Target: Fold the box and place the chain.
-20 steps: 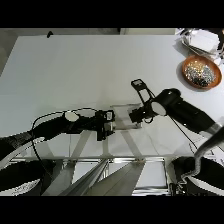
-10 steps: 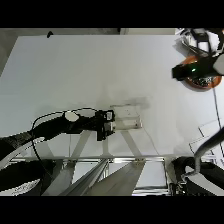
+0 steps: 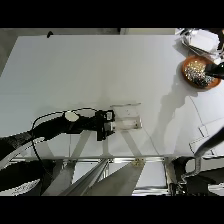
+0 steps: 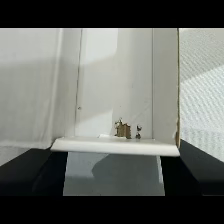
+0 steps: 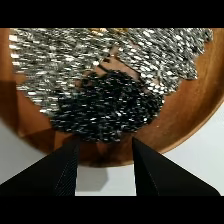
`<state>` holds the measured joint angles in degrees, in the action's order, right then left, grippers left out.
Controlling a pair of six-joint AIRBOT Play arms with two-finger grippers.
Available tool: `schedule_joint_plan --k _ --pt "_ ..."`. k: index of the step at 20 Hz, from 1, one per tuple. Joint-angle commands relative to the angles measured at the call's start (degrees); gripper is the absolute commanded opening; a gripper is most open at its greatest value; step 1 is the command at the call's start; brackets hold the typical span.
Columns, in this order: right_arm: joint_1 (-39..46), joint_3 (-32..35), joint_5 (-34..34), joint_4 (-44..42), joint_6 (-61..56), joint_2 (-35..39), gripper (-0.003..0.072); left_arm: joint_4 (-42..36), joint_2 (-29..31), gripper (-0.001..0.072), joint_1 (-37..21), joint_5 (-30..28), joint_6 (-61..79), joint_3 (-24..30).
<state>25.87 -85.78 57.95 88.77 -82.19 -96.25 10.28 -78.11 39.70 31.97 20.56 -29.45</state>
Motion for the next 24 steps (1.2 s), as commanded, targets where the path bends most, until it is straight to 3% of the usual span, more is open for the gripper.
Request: schedule_joint_plan --k 1,10,12,15,16,20,24 --pt "1.6 -1.5 0.4 -0.3 -0.3 -5.6 0.0325 0.0 0.0 0.0252 0.0 0.0 0.0 0.0" --pt "1.6 -1.5 0.3 -2.5 2.7 -8.0 0.0312 0.0 0.0 0.0252 0.0 0.0 0.0 0.0" --pt "1.6 -1.5 0.4 -3.3 2.8 -8.1 0.0252 0.0 0.0 0.0252 0.0 0.0 0.0 0.0" --pt "1.6 -1.5 1.0 -3.9 3.2 -8.4 0.0047 0.0 0.0 0.0252 0.0 0.0 0.0 0.0" --pt "1.6 -1.5 1.1 -4.0 3.4 -8.5 0.0018 0.0 0.0 0.0252 0.0 0.0 0.0 0.0" --pt "1.6 -1.6 1.7 -4.0 3.4 -6.5 0.0017 0.0 0.0 0.0252 0.0 0.0 0.0 0.0" --pt "1.6 -1.6 4.6 -4.5 6.3 1.0 0.0017 0.0 0.0 0.0252 0.0 0.0 0.0 0.0"
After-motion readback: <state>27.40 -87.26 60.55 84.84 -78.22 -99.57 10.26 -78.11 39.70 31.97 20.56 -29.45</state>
